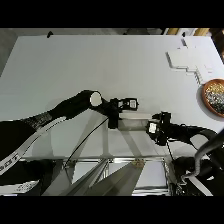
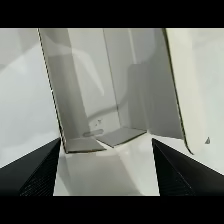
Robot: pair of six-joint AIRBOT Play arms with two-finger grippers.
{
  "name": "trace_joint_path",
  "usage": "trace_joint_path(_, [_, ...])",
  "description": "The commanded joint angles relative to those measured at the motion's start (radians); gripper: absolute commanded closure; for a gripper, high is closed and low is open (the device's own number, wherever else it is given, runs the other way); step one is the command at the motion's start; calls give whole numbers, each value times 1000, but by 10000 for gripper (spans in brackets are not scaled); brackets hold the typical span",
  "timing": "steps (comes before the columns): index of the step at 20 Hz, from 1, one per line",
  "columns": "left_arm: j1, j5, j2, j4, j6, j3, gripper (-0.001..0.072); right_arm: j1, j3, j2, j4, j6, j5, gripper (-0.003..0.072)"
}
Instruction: Fold the box and place the chain.
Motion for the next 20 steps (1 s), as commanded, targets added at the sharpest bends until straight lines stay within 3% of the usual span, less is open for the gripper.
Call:
trace_joint_path(1, [-1, 0, 0, 0, 0, 0, 698, -106, 5, -77, 150, -183, 43, 69])
trace_joint_path(6, [-1, 0, 0, 0, 0, 0, 698, -214, 8, -188, 368, -537, 133, 70])
trace_joint_path(11, [-1, 0, 0, 0, 0, 0, 698, -348, 30, -323, 507, -737, 212, 71])
trace_joint_path(20, [-1, 0, 0, 0, 0, 0, 698, -362, 95, -491, 521, -778, 238, 71])
